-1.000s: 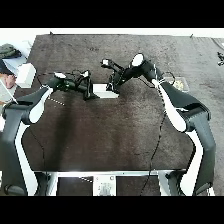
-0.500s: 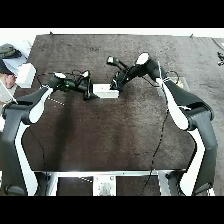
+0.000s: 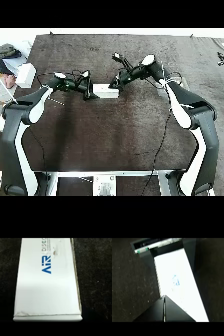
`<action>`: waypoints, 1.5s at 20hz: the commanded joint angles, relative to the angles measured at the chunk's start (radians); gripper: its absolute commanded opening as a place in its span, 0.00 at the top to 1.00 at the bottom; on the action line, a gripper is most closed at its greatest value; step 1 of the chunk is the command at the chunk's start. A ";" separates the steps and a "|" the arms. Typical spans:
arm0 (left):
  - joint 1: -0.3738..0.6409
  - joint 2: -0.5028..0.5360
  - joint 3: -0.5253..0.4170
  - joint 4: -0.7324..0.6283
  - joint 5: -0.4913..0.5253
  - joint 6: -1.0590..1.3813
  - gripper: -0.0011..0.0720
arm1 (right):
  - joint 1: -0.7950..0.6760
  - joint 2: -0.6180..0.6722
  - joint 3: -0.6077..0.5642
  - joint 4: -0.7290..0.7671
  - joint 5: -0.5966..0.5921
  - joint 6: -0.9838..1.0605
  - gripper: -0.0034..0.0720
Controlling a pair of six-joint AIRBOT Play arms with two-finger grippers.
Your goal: Fold the box and place the chain.
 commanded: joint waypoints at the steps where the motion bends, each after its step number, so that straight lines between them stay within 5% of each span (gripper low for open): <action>1: 0.000 0.000 0.000 0.000 0.002 0.000 0.60 | -0.001 0.000 -0.070 -0.030 -0.044 0.000 0.97; 6: 0.000 0.000 0.000 0.000 0.002 0.000 0.60 | -0.001 0.000 -0.105 -0.140 -0.043 0.031 0.97; 12: 0.000 0.000 0.000 0.000 0.002 0.000 0.60 | -0.005 0.041 -0.104 -0.037 -0.043 0.028 0.97; 16: 0.000 0.000 0.000 0.000 0.002 0.000 0.60 | -0.005 0.201 -0.104 0.089 -0.051 0.027 0.97; 22: 0.000 0.000 0.000 0.000 0.002 0.000 0.60 | -0.005 0.520 -0.124 0.079 -0.054 0.144 0.97; 26: 0.000 0.000 0.000 0.000 0.002 0.000 0.60 | -0.004 0.797 -0.397 0.015 -0.203 0.186 0.97; 30: 0.000 0.000 0.000 0.000 0.002 0.000 0.60 | -0.004 1.149 -0.930 0.023 -0.645 0.183 0.97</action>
